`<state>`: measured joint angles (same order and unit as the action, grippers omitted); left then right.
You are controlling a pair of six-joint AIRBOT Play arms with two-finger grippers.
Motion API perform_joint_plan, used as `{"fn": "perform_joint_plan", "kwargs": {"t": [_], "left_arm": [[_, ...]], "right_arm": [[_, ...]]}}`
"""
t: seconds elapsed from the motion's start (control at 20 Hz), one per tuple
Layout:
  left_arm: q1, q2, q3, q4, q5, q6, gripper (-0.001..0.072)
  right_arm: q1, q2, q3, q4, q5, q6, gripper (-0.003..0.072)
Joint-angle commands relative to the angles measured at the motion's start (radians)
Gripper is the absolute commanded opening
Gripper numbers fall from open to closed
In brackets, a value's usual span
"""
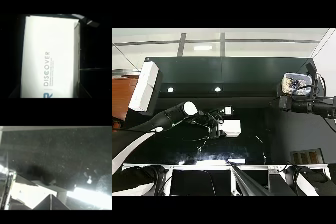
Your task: Fold the box and place the chain.
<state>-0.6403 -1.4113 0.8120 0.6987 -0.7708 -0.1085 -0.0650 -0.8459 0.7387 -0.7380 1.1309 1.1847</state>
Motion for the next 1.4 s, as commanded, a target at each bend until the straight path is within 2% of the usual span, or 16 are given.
{"fn": "perform_joint_plan", "kwargs": {"t": [0.0, 0.05, 0.15, 0.3, 0.4, 0.55, 0.65, 0.85, 1.05, 1.2, 1.35], "left_arm": [[-0.008, -0.004, 0.001, 0.001, 0.019, 0.000, 0.0696], [-0.008, -0.004, 0.001, 0.001, 0.019, 0.000, 0.0624], [-0.008, -0.003, 0.001, 0.001, 0.017, 0.000, 0.0350], [0.000, 0.017, 0.001, 0.010, 0.008, -0.010, 0.0329], [0.030, 0.056, 0.015, 0.079, -0.004, -0.113, 0.0330], [0.133, 0.141, 0.039, 0.259, -0.107, -0.344, 0.0330], [0.237, 0.199, 0.039, 0.349, -0.217, -0.466, 0.0330], [0.521, 0.319, 0.028, 0.513, -0.420, -0.757, 0.0336], [0.922, 0.478, -0.064, 0.525, -0.580, -0.798, 0.0343], [1.254, 0.587, -0.133, 0.523, -0.603, -0.789, 0.0349], [1.477, 0.602, -0.146, 0.512, -0.568, -0.719, 0.0349]], "right_arm": [[0.000, 0.001, -0.014, 0.002, -0.011, 0.000, 0.0023], [0.000, 0.001, -0.015, 0.001, -0.014, 0.000, 0.0022], [-0.001, 0.001, -0.015, 0.002, -0.018, 0.000, 0.0023], [-0.001, 0.001, -0.015, 0.001, -0.021, 0.000, 0.0023], [-0.002, 0.001, -0.015, 0.001, -0.021, -0.007, 0.0023], [-0.002, 0.001, -0.015, 0.001, -0.021, -0.020, 0.0023], [-0.001, 0.001, -0.015, 0.001, -0.020, -0.035, 0.0023], [-0.001, 0.001, -0.015, 0.001, -0.021, -0.087, 0.0023], [-0.001, 0.001, -0.015, 0.003, -0.038, -0.131, 0.0023], [-0.001, 0.001, -0.015, 0.004, -0.055, -0.158, 0.0023], [-0.001, 0.001, -0.015, 0.008, -0.087, -0.158, 0.0023]]}}
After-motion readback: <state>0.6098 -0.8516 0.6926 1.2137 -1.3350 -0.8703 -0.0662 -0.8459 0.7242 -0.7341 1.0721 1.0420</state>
